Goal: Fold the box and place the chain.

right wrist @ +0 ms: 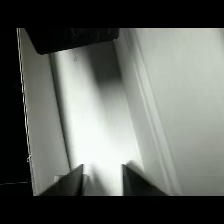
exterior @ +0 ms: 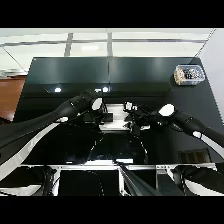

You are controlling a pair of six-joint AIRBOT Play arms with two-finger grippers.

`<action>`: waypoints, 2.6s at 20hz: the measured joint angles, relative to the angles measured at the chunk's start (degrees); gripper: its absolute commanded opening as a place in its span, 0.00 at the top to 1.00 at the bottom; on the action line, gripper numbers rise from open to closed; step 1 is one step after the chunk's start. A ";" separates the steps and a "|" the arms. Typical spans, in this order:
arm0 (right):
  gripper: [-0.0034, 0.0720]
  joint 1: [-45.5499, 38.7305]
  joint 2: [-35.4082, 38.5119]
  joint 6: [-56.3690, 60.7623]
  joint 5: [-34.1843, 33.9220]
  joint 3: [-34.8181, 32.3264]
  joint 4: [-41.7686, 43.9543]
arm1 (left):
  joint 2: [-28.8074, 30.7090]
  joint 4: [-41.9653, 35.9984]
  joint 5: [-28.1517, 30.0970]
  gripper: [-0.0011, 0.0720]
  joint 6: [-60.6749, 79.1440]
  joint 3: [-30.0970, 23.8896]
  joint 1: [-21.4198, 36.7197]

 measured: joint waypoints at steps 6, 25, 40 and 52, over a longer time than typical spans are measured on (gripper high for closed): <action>0.94 -1.68 5.75 21.59 2.99 2.12 -11.26 | 0.00 0.00 0.15 0.95 -0.02 0.00 0.00; 0.94 -28.17 -2.32 60.76 17.59 -7.80 -0.87 | 0.00 -0.24 -0.04 0.95 -0.02 0.00 0.00; 0.17 -19.04 -5.60 54.99 26.32 4.48 0.26 | 0.00 -0.26 -0.13 0.95 -0.04 0.00 0.00; 0.48 -6.54 -5.60 76.56 22.40 14.84 -13.05 | 0.00 -0.24 -0.22 0.95 -0.04 0.00 0.00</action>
